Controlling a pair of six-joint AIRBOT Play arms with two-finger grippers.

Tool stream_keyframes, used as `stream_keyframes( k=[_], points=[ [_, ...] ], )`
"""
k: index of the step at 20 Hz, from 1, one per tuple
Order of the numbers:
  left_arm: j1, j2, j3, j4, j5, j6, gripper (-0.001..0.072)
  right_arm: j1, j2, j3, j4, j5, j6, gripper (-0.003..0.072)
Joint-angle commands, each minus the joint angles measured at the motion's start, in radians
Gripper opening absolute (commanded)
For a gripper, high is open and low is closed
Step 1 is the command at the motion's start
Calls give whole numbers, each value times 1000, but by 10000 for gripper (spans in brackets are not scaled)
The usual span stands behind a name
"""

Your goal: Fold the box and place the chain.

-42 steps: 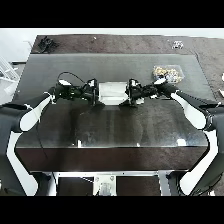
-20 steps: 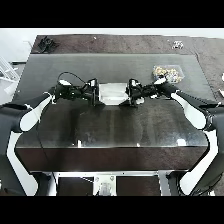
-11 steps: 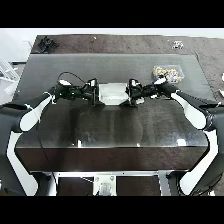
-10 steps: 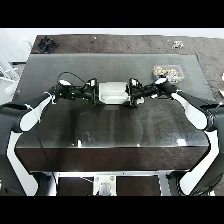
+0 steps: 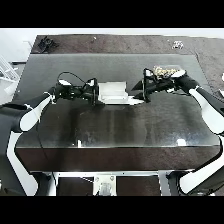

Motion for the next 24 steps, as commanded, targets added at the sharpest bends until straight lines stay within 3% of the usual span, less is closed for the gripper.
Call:
stream_keyframes(
  k=[1, 4, 6, 16, 24],
  points=[
    [0, 1, 0, 0, -13, -3, 356, -23, 40, 1, 5, 171, 21, 6],
    [0, 1, 0, 0, -13, -6, 356, -22, 48, 0, 112, 282, 59, 7],
    [0, 1, 0, 1, -13, -6, 356, -9, 48, 1, 201, 271, 88, 6],
    [0, 1, 0, 1, -13, -28, 356, 95, 45, 3, 248, -202, 91, 4],
    [0, 1, 0, 1, -13, -28, 356, 100, -99, 143, 106, -234, 229, 4]
  ],
)
